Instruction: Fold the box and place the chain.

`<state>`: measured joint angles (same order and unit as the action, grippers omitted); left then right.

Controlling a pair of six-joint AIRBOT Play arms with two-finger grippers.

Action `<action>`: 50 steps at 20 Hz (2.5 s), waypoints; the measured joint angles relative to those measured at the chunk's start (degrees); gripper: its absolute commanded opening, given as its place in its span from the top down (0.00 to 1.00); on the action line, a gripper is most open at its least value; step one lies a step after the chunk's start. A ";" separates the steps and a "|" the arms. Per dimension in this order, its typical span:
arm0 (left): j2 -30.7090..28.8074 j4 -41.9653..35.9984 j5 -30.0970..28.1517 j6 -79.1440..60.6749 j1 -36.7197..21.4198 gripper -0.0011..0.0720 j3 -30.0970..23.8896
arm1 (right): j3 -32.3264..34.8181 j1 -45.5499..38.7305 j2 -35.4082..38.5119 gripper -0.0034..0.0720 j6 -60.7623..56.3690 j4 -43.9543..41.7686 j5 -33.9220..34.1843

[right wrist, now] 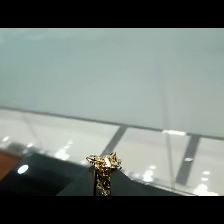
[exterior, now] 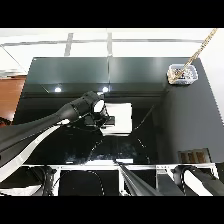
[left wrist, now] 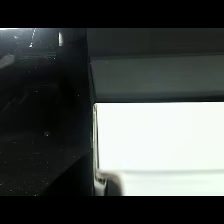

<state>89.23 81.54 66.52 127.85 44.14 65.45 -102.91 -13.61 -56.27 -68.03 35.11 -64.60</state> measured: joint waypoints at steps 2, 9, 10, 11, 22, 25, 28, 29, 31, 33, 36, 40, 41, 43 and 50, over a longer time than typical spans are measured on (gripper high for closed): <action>0.00 0.00 0.00 0.02 0.00 0.95 0.00 | 0.17 0.13 0.26 0.94 1.53 -4.20 -4.26; 0.00 0.00 0.00 0.00 0.00 0.95 0.00 | 8.72 6.14 0.50 0.94 3.39 -10.23 -20.39; 0.00 0.00 0.02 0.00 0.00 0.95 0.00 | 11.30 7.93 0.46 0.94 3.52 -10.38 -20.83; 0.00 0.00 0.00 0.00 0.00 0.95 0.00 | 14.40 10.05 0.44 0.94 3.56 -10.64 -20.72; 0.00 0.00 0.00 0.00 0.00 0.95 0.00 | 42.07 27.65 -1.36 0.94 3.80 -10.97 -5.88; 0.00 0.00 -0.02 0.00 0.00 0.95 0.00 | 45.55 30.03 -3.19 0.94 3.72 -11.02 -2.45; 0.00 0.00 -0.02 0.00 0.00 0.95 -0.02 | 46.99 31.28 -5.25 0.94 3.54 -10.93 -0.76; 0.00 0.00 -0.02 0.00 0.00 0.95 0.00 | 47.30 31.47 -5.81 0.94 3.50 -10.84 -0.46; 0.00 0.02 -0.02 0.02 0.00 0.95 0.00 | 47.67 31.74 -6.67 0.94 3.06 -9.38 -0.07; 0.00 0.00 -0.02 0.00 0.00 0.95 0.00 | 47.95 31.91 -7.13 0.94 1.11 -6.99 0.24; 0.00 0.00 0.00 0.02 0.00 0.95 0.00 | 48.63 32.00 -7.48 0.94 -1.25 -3.56 0.42; 0.00 0.02 -0.02 0.00 0.00 0.95 0.00 | 49.42 32.04 -7.80 0.94 -2.60 -1.70 0.76; 0.00 0.00 -0.02 0.02 0.00 0.95 0.00 | 49.48 32.04 -7.85 0.94 -2.82 -1.49 0.74; 0.00 0.00 -0.02 0.02 -0.02 0.95 0.00 | 49.66 32.04 -7.89 0.94 -2.99 -1.16 0.87; 0.00 0.04 0.00 0.02 0.00 0.95 0.00 | 49.72 31.17 -7.89 0.53 -3.34 -0.70 0.72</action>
<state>89.23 81.58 66.52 127.87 44.14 65.45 -53.19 17.56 -64.16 -71.37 34.41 -63.88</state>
